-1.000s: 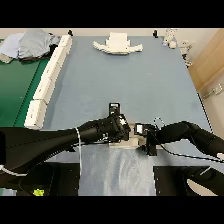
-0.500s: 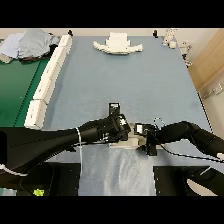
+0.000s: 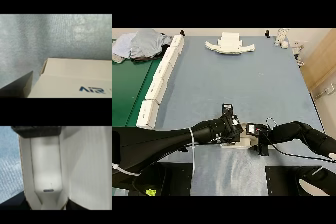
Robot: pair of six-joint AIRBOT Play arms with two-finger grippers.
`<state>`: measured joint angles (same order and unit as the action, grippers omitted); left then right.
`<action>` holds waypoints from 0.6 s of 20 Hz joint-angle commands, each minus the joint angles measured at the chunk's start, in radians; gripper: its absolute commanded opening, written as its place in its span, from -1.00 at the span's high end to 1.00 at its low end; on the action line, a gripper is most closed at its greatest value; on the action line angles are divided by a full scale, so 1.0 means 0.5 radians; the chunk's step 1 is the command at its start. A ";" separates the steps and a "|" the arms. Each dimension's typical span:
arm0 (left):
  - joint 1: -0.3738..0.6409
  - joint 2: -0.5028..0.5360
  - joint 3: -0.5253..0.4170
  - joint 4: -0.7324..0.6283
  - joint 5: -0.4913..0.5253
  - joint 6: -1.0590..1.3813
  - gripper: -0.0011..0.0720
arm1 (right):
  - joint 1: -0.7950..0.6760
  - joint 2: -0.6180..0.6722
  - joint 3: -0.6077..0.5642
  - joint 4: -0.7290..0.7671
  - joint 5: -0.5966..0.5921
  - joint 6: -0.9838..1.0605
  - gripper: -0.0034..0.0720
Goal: Fold the box.
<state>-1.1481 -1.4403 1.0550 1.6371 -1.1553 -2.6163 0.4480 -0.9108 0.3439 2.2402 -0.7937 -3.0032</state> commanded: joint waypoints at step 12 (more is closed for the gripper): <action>-0.036 -0.050 0.001 -0.012 0.043 0.008 0.81 | 0.000 0.000 -0.001 0.000 -0.001 0.001 -0.44</action>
<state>-1.1618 -1.4563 1.0550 1.6360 -1.1465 -2.6144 0.4480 -0.9108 0.3439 2.2398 -0.7948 -3.0032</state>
